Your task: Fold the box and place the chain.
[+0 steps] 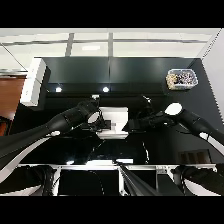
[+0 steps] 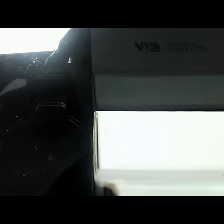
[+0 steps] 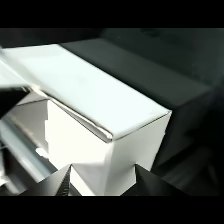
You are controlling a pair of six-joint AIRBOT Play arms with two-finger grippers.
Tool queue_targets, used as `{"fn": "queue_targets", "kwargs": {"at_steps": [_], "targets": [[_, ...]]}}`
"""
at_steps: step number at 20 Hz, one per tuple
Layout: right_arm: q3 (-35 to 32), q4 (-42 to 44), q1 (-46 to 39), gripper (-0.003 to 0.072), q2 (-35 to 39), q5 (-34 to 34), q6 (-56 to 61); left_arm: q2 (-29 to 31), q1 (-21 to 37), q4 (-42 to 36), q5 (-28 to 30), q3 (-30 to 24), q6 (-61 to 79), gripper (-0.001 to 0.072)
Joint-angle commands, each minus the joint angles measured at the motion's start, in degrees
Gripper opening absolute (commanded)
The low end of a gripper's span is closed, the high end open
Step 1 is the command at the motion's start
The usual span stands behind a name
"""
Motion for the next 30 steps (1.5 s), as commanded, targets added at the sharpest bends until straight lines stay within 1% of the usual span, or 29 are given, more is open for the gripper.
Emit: {"fn": "queue_targets", "kwargs": {"at_steps": [1,5,8,9,10,12,13,17,21,25,27,30], "targets": [[5.2,-16.37,4.59,0.0435,-0.04,-2.29,15.78,0.0,0.02,0.02,0.02,0.07,0.02,0.0029],[8.96,-27.47,7.82,0.0434,-0.04,-1.27,25.77,0.0,0.02,0.02,0.02,0.07,0.02,0.0029],[12.98,-36.76,12.55,0.0433,-0.85,-0.57,34.14,0.0,0.02,0.02,0.0,0.07,0.02,0.0029],[14.71,-38.42,14.08,0.0433,-1.81,0.26,35.85,0.0,0.02,0.02,0.02,0.07,0.02,0.0029],[16.22,-39.04,15.21,0.0429,-2.82,1.33,37.24,0.0,0.02,0.02,0.04,0.07,0.02,0.003],[18.05,-39.43,16.83,0.0393,-4.55,3.17,39.76,0.0,0.02,0.02,0.04,0.07,0.02,0.0029],[18.21,-39.41,17.53,0.0298,-4.94,3.61,40.3,0.0,0.02,0.0,0.04,0.07,0.02,0.003],[18.38,-39.74,18.29,0.0299,-5.29,4.13,42.42,0.0,0.02,0.02,0.04,0.07,0.02,0.003],[18.38,-43.06,18.32,0.0298,-5.51,5.4,45.81,0.0,0.02,0.02,0.02,0.07,0.02,0.003],[18.62,-43.06,18.36,0.0298,-7.67,6.93,45.92,0.0,0.02,0.0,0.04,0.07,0.02,0.003],[19.67,-43.32,18.73,0.0298,-9.4,7.15,46.51,0.0,0.02,0.02,0.04,0.07,0.02,0.0029],[22.62,-46.58,20.68,0.0298,-11.78,8.72,48.81,0.0,0.02,0.02,0.07,0.07,0.02,0.0029]]}}
